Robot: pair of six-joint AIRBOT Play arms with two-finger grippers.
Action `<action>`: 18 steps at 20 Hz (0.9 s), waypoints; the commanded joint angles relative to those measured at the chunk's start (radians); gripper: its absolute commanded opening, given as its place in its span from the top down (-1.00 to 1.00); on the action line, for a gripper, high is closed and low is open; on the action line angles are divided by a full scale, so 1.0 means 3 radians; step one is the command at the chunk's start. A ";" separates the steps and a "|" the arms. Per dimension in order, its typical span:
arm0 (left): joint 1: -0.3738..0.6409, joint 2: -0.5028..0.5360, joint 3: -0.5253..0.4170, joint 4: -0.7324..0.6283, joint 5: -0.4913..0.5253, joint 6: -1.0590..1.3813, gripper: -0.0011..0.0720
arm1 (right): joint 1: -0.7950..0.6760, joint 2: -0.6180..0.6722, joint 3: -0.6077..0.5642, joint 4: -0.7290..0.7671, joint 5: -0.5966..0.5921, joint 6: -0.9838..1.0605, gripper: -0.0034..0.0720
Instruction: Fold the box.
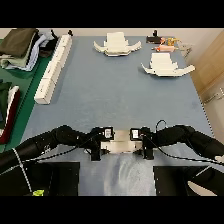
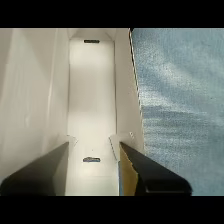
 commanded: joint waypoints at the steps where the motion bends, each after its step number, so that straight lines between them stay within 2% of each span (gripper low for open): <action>1: 0.0000 0.0031 0.0001 0.0230 -0.0070 -0.0378 0.81 | 0.0001 0.0003 0.0001 0.0000 0.0003 0.0001 -0.45; 2: 0.0003 0.0074 0.0001 0.0458 -0.0072 -0.0762 0.94 | 0.0001 0.0003 0.0001 0.0000 0.0003 0.0001 -0.45; 4: 0.0003 0.0220 0.0010 0.0871 -0.0142 -0.1768 0.94 | 0.0001 0.0003 0.0000 0.0000 0.0003 0.0001 -0.45; 9: 0.0003 0.0890 0.0231 0.1851 -0.0908 -0.3971 0.94 | 0.0001 0.0003 0.0001 0.0000 0.0003 0.0001 -0.45; 12: 0.0003 0.1320 0.0338 0.2561 -0.1125 -0.5428 0.94 | 0.0001 0.0003 0.0001 0.0000 0.0003 0.0001 -0.45; 14: 0.0005 0.1467 0.0336 0.2944 -0.1336 -0.6221 0.94 | 0.0001 0.0003 0.0001 0.0000 0.0003 0.0001 -0.45; 16: 0.0072 0.1464 0.0332 0.3145 -0.1704 -0.6814 0.94 | 0.0001 0.0003 0.0001 0.0000 0.0003 0.0001 -0.45; 18: 0.0181 0.1434 0.0298 0.3094 -0.1820 -0.6887 0.94 | 0.0001 0.0003 0.0001 0.0000 0.0003 0.0001 -0.45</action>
